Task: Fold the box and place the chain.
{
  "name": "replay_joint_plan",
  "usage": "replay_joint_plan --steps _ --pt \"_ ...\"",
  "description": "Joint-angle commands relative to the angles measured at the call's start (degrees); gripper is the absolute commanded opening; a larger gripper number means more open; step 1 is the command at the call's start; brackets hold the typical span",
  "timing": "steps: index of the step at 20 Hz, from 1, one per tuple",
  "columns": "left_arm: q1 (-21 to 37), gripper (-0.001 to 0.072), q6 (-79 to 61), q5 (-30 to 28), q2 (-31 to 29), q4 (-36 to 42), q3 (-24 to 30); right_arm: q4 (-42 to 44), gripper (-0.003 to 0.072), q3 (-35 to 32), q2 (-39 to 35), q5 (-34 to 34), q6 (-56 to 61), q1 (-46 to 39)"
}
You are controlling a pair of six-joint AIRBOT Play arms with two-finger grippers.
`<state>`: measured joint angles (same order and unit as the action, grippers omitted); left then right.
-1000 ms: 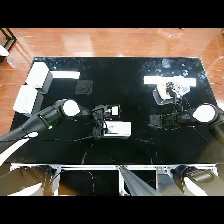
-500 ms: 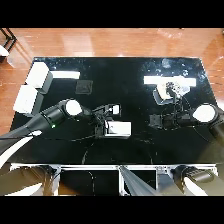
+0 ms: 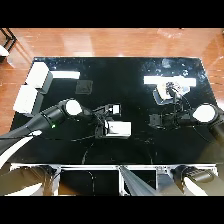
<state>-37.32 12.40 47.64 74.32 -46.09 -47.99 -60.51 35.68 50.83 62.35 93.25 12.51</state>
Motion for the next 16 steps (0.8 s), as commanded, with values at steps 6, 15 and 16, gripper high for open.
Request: replay_joint_plan --steps 6,15,16 --pt "-0.02 0.0625 -0.07 -0.11 0.81 0.22 -0.02 0.0 0.0018 0.0 0.0 -0.02 0.0 0.0" --pt "-0.02 0.0625 -0.04 -2.12 1.44 0.09 0.0 0.02 0.0019 0.0 0.0 -1.03 0.0 0.0" --pt "-0.02 0.0625 -0.04 -2.1 1.42 0.09 0.0 0.02 0.0018 0.0 0.0 -1.01 0.0 0.0"
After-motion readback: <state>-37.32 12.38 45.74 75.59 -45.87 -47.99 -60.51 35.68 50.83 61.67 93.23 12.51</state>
